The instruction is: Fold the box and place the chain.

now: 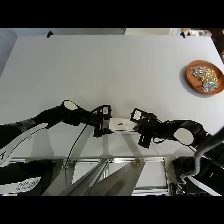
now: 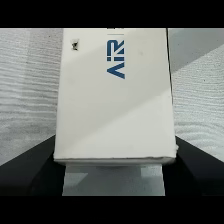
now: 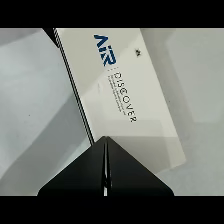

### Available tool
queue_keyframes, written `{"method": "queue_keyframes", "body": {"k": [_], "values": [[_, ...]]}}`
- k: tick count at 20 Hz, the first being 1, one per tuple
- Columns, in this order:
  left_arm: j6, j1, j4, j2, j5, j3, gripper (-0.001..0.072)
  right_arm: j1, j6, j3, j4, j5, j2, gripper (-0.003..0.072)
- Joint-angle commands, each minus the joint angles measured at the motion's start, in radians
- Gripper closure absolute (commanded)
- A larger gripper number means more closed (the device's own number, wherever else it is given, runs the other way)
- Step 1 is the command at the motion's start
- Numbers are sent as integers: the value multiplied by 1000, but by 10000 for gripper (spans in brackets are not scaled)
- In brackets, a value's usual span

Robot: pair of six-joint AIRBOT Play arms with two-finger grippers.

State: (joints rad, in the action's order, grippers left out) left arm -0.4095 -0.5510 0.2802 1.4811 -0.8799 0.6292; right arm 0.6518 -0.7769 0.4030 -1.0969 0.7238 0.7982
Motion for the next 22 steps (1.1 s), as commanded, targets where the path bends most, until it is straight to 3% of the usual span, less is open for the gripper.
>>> {"method": "queue_keyframes", "body": {"k": [1,5,12,22], "values": [[3,1,-2,-1,0,0,640,3,0,-3,-24,6,2,671],[3,1,-2,-1,0,0,640,4,-2,37,15,-66,2,670],[3,1,-2,-1,1,0,640,127,-1,64,202,-365,21,671],[3,1,-2,-1,0,0,640,227,-1,67,245,-387,200,673]]}}
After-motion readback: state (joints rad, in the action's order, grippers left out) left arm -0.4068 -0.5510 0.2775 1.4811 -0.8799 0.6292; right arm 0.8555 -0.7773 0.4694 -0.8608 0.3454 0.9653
